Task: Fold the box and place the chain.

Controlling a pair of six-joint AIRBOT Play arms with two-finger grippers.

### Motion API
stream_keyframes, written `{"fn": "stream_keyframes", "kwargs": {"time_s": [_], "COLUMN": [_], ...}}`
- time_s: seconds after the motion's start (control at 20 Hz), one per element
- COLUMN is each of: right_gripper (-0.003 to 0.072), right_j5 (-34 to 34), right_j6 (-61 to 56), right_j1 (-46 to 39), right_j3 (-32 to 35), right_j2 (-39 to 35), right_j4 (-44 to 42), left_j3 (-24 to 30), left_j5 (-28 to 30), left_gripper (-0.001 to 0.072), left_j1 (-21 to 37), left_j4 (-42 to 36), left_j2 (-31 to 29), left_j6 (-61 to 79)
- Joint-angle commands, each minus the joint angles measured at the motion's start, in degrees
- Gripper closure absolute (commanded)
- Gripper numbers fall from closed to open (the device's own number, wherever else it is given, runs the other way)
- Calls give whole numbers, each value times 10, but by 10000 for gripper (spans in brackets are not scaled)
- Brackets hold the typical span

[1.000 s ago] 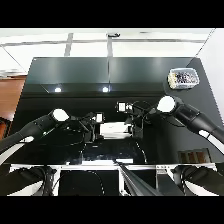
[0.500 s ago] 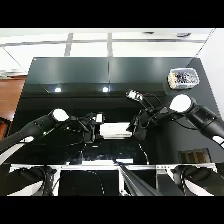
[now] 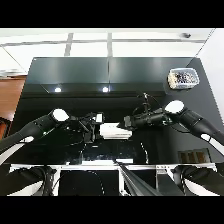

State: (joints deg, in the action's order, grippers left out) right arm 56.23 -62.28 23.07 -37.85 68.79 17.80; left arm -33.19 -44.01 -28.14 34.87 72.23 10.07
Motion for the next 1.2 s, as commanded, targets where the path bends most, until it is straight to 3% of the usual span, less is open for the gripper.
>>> {"fn": "stream_keyframes", "kwargs": {"time_s": [0.0, 0.25, 0.7, 1.0, 1.05, 1.1, 1.15], "right_gripper": [669, 669, 669, 668, 668, 668, 669], "right_j5": [-23, -18, -11, 91, 111, 129, 142], "right_j6": [-75, -95, -32, -29, -29, -31, -35], "right_j1": [0, 0, 5, -43, -64, -90, -120], "right_j3": [5, 5, 0, -108, -127, -136, -136], "right_j2": [14, 19, 31, -39, -60, -86, -111], "right_j4": [33, 100, 106, 225, 256, 288, 316], "left_j3": [0, 0, 0, -1, -1, 0, -2], "left_j5": [0, 1, 1, 1, 0, -1, -2], "left_gripper": [359, 359, 358, 349, 230, -10, -10], "left_j1": [0, 0, 0, 0, 0, 0, 0], "left_j4": [0, 0, 0, -13, -13, -13, -4], "left_j2": [0, 0, 0, -3, -9, -16, -24], "left_j6": [0, 0, 0, 0, -2, -12, -19]}}
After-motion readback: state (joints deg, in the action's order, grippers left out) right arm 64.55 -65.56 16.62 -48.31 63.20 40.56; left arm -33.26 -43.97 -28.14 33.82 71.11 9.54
